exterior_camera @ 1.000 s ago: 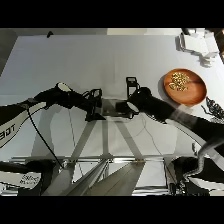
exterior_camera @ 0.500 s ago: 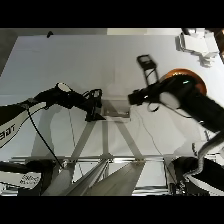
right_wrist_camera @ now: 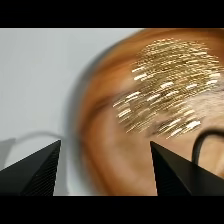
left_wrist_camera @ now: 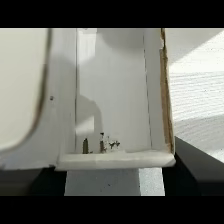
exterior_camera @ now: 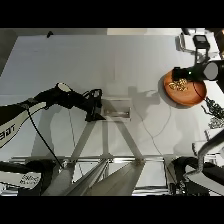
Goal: Fold the box and place the chain.
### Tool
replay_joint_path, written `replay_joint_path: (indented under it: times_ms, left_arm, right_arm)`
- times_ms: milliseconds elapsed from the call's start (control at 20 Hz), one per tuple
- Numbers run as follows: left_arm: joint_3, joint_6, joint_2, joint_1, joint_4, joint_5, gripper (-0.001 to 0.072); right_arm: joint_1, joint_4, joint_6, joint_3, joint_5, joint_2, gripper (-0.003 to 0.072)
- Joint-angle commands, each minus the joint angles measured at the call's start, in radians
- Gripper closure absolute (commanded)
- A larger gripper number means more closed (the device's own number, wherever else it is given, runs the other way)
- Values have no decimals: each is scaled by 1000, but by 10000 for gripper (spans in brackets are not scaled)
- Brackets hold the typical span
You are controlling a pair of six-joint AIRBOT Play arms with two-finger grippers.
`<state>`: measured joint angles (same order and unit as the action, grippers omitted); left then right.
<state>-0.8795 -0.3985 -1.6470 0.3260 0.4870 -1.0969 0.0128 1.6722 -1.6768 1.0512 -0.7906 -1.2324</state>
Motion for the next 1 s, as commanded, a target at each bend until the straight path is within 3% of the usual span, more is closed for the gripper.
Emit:
replay_joint_path:
  times_ms: [0, 150, 400, 450, 550, 650, 700, 950]
  left_arm:
    - [0, 0, 0, 0, 0, 0, 595]
    - [0, 0, 0, 0, 0, 0, 595]
    - [0, 0, 0, 0, 0, 1, 595]
    - [0, 0, 0, 0, 0, 1, 595]
    - [0, 0, 0, 0, 0, 0, 595]
    - [0, 0, 0, 0, 0, 1, 595]
    - [0, 0, 0, 0, 0, 0, 595]
    - [0, 0, 0, 0, 0, 0, 595]
  right_arm:
    - [134, -6, 37, 79, 99, -183, 62]
    - [179, -13, 37, 167, 64, -349, 62]
    - [167, -19, 98, 168, 130, -481, 75]
    - [157, -15, 127, 168, 133, -489, 131]
    - [144, 4, 135, 168, 120, -490, 411]
    - [142, 3, 135, 167, 89, -488, 625]
    - [137, 8, 136, 163, 69, -479, 675]
    - [130, 24, 180, 50, 44, -313, 677]
